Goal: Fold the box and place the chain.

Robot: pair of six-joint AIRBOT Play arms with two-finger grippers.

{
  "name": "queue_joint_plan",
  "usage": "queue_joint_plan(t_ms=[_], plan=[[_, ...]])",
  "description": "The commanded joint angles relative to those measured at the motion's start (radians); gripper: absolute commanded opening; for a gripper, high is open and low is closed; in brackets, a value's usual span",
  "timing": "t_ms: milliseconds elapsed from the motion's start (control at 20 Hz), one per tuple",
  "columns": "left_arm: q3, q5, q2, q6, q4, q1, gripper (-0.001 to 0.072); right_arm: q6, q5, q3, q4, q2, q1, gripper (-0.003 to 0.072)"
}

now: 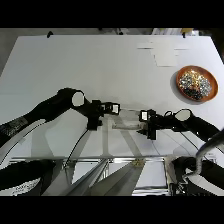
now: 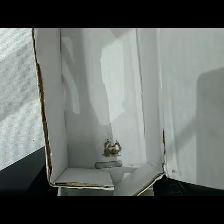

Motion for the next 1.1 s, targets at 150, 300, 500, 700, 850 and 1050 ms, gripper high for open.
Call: queue_joint_plan(t_ms=[150,300,500,700,850,1050], plan=[[-0.012,0.055,-0.009,0.129,-0.070,-0.011,0.0418,0.000,0.000,0.000,0.000,0.001,0.000,0.0430],[-0.012,0.064,-0.031,0.070,-0.062,-0.011,0.0366,0.000,0.000,0.000,0.000,0.001,0.000,0.0430],[-0.013,0.079,-0.043,-0.021,-0.044,-0.011,0.0345,0.000,0.000,0.000,0.000,0.001,0.000,0.0430],[-0.013,0.095,-0.045,0.008,-0.065,-0.023,0.0346,0.000,0.000,0.000,0.000,0.001,0.000,0.0430],[-0.013,0.095,-0.045,0.097,-0.117,-0.055,0.0345,0.000,0.000,0.000,0.000,0.001,0.000,0.0430],[-0.013,0.044,-0.048,0.104,-0.120,-0.077,0.0314,0.000,0.000,0.000,0.000,0.001,0.000,0.0430]])
